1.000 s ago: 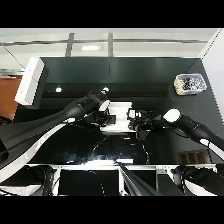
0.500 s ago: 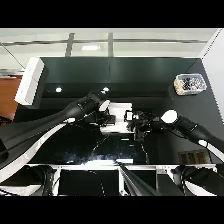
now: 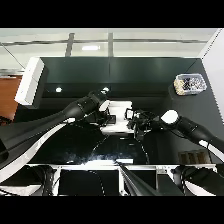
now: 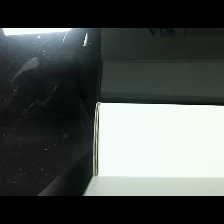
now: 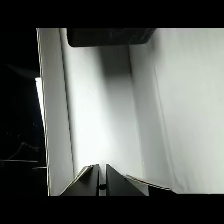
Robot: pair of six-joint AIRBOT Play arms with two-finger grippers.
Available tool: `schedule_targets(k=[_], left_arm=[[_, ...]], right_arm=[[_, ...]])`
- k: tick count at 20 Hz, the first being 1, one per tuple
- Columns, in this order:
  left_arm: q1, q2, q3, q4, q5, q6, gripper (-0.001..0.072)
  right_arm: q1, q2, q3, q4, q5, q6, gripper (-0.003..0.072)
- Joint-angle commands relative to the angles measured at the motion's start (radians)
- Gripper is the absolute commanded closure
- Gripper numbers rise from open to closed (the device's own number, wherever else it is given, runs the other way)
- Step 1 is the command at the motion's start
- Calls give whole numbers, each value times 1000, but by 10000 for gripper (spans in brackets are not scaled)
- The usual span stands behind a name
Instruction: Fold the box and place the chain.
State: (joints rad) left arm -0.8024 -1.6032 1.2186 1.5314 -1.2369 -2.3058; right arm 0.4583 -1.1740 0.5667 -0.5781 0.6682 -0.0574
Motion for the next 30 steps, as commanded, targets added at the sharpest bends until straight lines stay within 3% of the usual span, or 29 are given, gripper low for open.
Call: schedule_targets(k=[1, 7, 10, 11, 12, 15, 19, 23, 27, 28, 30], left_arm=[[0, 1, 0, 1, -2, 2, 680], [0, 1, 0, 1, -3, 2, 681], [0, 1, 0, 1, -5, 2, 680], [0, 1, 0, 1, -5, 2, 680], [0, 1, 0, 1, -2, 2, 680], [0, 1, 0, 1, -2, 2, 680], [0, 1, 0, 0, -2, 2, 681], [0, 1, 0, 1, -2, 2, 680], [0, 1, 0, 1, -2, 2, 681], [0, 1, 0, 1, -2, 2, 680], [0, 1, 0, 1, -2, 2, 680]], right_arm=[[-18, 65, 2, -10, -12, 59, 630], [-246, 272, 2, -190, 115, 420, 629], [-437, 277, -5, -276, 165, 761, 631], [-512, 277, -14, -290, 165, 927, 683], [-572, 274, -27, -288, 176, 1027, 679], [-673, 227, -68, -286, 254, 1139, 680], [-666, 43, -70, -214, 391, 1191, 676], [-572, -138, -69, 15, 402, 1155, 671], [-449, -181, -47, 104, 402, 1102, 669], [-434, -181, -33, 104, 405, 1099, 649], [-422, -181, -8, 117, 394, 1099, 234]])
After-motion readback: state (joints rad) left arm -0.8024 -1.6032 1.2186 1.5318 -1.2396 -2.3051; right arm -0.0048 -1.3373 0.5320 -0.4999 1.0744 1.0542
